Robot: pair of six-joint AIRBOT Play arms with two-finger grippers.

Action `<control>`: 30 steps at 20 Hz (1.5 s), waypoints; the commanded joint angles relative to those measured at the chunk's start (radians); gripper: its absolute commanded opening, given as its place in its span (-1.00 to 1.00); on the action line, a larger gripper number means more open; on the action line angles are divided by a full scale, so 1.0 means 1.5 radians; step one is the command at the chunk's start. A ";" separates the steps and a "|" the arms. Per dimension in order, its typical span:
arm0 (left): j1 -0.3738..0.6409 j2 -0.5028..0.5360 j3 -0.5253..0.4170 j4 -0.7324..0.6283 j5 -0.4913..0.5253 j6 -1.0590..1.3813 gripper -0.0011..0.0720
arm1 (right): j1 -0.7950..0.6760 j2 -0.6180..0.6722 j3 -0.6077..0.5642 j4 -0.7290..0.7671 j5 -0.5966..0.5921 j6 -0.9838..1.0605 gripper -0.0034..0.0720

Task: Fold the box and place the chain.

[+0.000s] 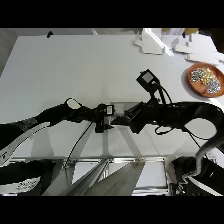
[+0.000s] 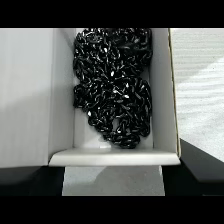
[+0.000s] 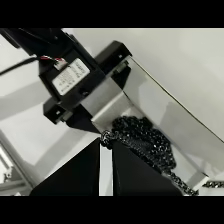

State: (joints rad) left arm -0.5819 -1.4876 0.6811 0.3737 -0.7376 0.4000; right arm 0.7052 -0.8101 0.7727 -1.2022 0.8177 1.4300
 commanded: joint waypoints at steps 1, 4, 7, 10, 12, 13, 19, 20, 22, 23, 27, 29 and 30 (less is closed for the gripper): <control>0.001 0.000 0.000 0.000 0.000 0.000 -0.40 | 0.003 -0.051 0.000 -0.021 0.011 0.009 -0.42; 0.001 0.000 0.000 0.000 0.000 0.000 -0.40 | -0.012 -0.057 0.010 -0.021 0.003 0.008 -0.37; 0.001 0.000 0.000 0.000 0.000 0.000 -0.40 | -0.082 -0.056 0.074 -0.033 0.030 0.004 -0.38; 0.001 0.000 0.000 0.000 0.000 0.000 -0.40 | -0.174 -0.057 0.104 -0.088 0.035 0.004 -0.79; 0.001 0.000 0.000 0.000 0.000 0.000 -0.40 | -0.232 -0.072 0.103 -0.147 0.066 0.004 -0.86; 0.001 0.000 0.000 0.000 0.000 0.000 -0.40 | -0.260 -0.083 0.103 -0.165 0.086 0.004 -0.86; 0.001 0.000 0.000 0.000 0.000 0.000 -0.40 | -0.378 -0.193 0.087 -0.168 0.128 0.003 -0.64; 0.001 0.000 0.000 0.000 0.000 0.000 -0.40 | -0.380 -0.214 0.082 -0.168 0.128 0.003 -0.40; 0.001 0.000 0.000 0.000 0.000 0.000 -0.40 | -0.378 -0.254 0.079 -0.152 0.125 -0.002 -0.21; 0.001 0.000 0.000 0.000 0.000 0.000 -0.40 | -0.378 -0.272 0.079 -0.137 0.119 -0.009 -0.21; 0.001 0.000 0.000 0.000 0.000 0.000 -0.40 | -0.378 -0.317 0.079 -0.098 0.097 -0.031 -0.05; 0.001 0.000 0.000 0.000 0.000 0.000 -0.40 | -0.378 -0.331 0.079 -0.101 0.085 -0.032 -0.05; 0.001 0.000 0.000 0.000 0.000 0.000 -0.40 | -0.378 -0.336 0.079 -0.102 0.079 -0.031 -0.05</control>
